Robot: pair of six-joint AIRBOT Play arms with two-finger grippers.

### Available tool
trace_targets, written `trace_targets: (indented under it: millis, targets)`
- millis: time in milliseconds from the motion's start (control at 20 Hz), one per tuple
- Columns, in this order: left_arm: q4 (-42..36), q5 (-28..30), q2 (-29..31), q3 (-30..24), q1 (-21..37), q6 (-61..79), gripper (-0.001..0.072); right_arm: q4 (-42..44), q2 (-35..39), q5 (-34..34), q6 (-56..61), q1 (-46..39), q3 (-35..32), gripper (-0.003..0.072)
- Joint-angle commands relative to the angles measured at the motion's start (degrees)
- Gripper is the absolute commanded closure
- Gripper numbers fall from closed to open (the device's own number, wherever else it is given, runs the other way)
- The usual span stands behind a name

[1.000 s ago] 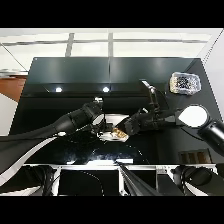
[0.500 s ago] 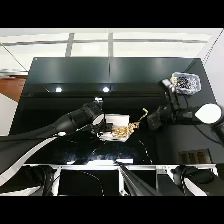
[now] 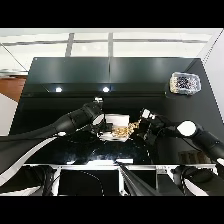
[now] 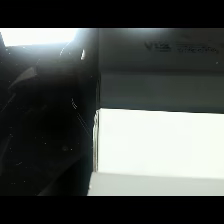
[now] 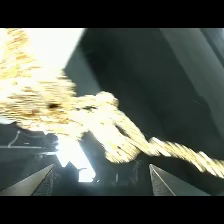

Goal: Fold the box and place the chain.

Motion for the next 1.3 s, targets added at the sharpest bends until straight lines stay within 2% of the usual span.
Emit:
trace_targets:
  millis: [0,150,500,750,800,900,950,1100,1250]
  targets:
    - [-0.02,0.07,-0.04,0.0,0.02,0.0,0.0677,11.45,-4.81,-0.79,-20.39,1.29,-0.7,-0.0019]
    - [0.0,0.07,-0.04,0.0,0.02,0.0,0.0677,13.64,-7.56,0.11,-25.14,1.31,0.17,-0.0019]
    - [-0.11,0.09,-0.04,0.0,0.02,0.0,0.0677,13.33,-13.77,-2.8,-25.11,2.14,3.74,-0.0018]
    - [-0.11,0.09,-0.04,0.0,0.02,0.0,0.0677,11.87,-14.51,-2.99,-24.68,3.8,3.98,-0.0008]
    - [-0.11,0.07,-0.04,0.0,0.02,0.0,0.0677,11.87,-14.51,-2.95,-24.41,3.8,3.98,0.0065]
    - [-0.24,0.07,-0.04,0.0,0.0,0.0,0.0677,11.87,-14.51,-2.27,-24.44,3.8,4.0,0.0504]
    - [-0.24,0.07,-0.04,0.0,0.0,0.0,0.0677,11.89,-14.49,-1.81,-24.39,3.8,4.0,0.06]
    - [-0.24,0.07,-0.04,0.0,0.0,0.0,0.0677,11.5,-13.81,-0.96,-21.11,3.78,4.0,0.0628]
    - [-0.2,0.09,-0.04,0.0,0.02,0.0,0.0677,6.21,-10.16,-0.94,-12.52,3.76,4.02,0.0629]
